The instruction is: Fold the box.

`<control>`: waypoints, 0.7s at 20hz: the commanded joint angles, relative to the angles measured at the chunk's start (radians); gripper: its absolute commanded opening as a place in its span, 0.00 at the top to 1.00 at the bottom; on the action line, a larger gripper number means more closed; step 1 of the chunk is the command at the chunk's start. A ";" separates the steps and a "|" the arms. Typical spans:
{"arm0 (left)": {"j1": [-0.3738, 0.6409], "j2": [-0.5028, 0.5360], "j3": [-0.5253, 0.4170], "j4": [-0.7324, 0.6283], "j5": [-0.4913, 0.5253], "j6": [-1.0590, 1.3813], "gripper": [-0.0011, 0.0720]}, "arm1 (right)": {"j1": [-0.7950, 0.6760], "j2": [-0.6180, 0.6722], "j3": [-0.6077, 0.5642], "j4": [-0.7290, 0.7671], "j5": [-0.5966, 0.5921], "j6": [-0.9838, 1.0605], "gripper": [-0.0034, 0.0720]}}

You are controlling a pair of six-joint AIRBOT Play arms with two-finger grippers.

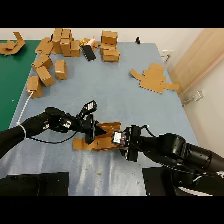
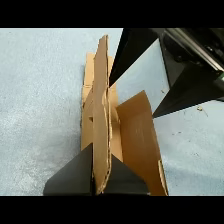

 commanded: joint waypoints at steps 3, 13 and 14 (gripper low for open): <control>0.001 0.000 0.001 0.000 0.000 0.000 0.97 | -0.182 0.001 0.000 0.346 0.018 -0.409 0.00; 0.001 0.000 0.001 0.000 0.000 0.000 0.97 | -0.406 -0.111 0.007 0.740 -0.037 -0.904 0.00; 0.001 0.000 0.001 0.000 0.000 0.000 0.97 | -0.419 -0.137 0.015 0.762 -0.046 -0.935 0.00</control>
